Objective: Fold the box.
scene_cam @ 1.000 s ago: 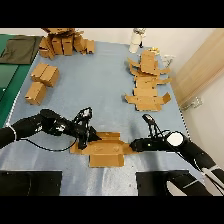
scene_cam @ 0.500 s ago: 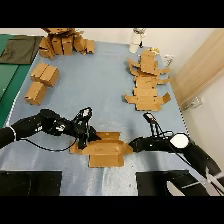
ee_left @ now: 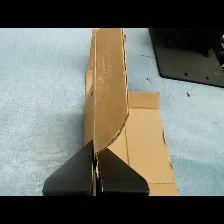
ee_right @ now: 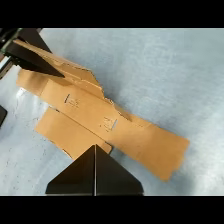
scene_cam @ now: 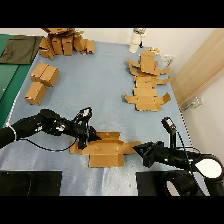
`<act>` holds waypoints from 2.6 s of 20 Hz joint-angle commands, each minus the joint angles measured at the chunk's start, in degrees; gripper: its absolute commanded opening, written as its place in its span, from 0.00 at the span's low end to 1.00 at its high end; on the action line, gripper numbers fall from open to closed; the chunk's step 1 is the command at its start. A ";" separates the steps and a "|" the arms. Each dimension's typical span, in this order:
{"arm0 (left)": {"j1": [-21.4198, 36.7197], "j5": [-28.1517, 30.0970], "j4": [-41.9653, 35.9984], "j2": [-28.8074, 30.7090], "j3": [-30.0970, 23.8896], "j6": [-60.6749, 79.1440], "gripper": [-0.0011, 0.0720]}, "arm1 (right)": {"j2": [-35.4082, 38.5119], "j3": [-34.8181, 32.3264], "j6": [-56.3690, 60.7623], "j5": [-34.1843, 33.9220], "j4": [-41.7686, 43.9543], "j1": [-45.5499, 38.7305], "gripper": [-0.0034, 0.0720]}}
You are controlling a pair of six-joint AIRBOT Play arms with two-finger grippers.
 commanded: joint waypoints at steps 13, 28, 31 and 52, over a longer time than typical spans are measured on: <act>0.00 -0.02 -0.15 -0.02 0.02 0.02 0.03 | -20.96 6.45 -14.47 -22.95 -20.17 29.03 0.05; 0.00 0.00 -0.17 -0.02 0.04 0.04 0.03 | -35.65 4.07 37.59 -17.97 -67.49 77.00 0.50; 0.02 0.00 -0.17 -0.02 0.02 0.04 0.03 | -36.17 4.07 37.57 -21.59 -67.54 76.96 0.62; 0.00 -0.02 -0.17 -0.02 0.02 0.04 0.03 | -36.48 3.93 37.42 -22.08 -68.17 75.91 0.70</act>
